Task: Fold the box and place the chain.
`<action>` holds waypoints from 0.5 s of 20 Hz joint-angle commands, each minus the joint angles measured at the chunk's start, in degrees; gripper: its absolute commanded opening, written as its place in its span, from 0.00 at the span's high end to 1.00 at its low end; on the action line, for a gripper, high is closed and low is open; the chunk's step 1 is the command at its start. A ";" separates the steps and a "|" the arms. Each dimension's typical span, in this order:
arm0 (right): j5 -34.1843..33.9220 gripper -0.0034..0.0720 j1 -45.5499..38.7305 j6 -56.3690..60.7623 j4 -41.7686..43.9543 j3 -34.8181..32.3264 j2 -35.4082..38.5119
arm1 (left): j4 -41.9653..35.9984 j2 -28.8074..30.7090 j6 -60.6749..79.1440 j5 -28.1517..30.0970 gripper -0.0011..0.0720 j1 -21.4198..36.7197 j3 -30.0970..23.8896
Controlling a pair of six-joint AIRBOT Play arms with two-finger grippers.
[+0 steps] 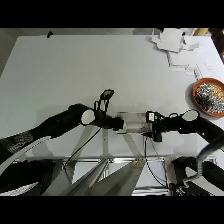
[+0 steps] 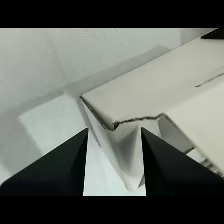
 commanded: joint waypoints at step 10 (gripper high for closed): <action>0.02 0.43 0.02 0.02 0.00 0.04 0.02 | 12.79 -12.31 -25.99 -22.43 0.51 -4.79 18.78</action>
